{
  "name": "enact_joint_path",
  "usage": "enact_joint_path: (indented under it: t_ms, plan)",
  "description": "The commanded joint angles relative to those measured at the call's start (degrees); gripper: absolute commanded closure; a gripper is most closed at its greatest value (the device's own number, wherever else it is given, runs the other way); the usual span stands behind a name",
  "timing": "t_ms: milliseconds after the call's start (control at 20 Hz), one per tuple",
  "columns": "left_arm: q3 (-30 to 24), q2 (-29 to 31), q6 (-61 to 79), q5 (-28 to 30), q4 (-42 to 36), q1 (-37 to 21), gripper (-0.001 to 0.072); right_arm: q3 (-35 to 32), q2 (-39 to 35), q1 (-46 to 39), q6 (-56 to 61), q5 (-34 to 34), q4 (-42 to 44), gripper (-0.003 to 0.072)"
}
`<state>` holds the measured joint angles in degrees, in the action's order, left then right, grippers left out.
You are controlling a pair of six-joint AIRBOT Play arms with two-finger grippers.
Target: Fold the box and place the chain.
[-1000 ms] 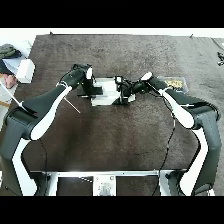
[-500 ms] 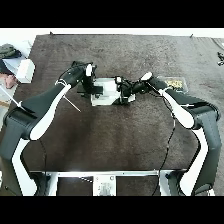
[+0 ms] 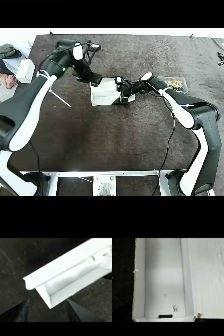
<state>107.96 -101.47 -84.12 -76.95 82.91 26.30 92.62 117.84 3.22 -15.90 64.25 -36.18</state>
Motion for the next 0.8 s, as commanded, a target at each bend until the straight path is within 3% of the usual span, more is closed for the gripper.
enact_joint_path:
  t_ms: [0, 150, 300, 500, 600, 750]
  plan:
    - [-2.4, 4.4, 11.2, 3.5, -4.5, -0.8, 0.0208, 0.0, 0.0, 0.0, 0.0, 0.0, 0.0, 0.0318]
    - [-10.7, 10.0, 22.9, 12.0, -16.6, -4.0, 0.0208, 0.0, 0.0, 0.0, 0.0, 0.0, 0.0, 0.0318]
    - [-23.8, 15.0, 39.6, 19.1, -32.3, -11.3, 0.0208, 0.0, 0.0, 0.0, 0.0, 0.0, 0.0, 0.0318]
    - [-40.7, 15.4, 68.2, 20.4, -55.6, -21.3, 0.0209, 0.0, 0.0, 0.0, 0.0, 0.0, 0.0, 0.0318]
    - [-43.4, 15.4, 68.5, 20.4, -57.1, -23.5, 0.021, 0.0, 0.0, 0.0, 0.0, 0.0, 0.0, 0.0318]
    - [-43.3, 15.5, 68.5, 20.7, -59.3, -24.0, 0.0211, 0.0, 0.0, 0.0, 0.0, 0.0, 0.0, 0.0318]
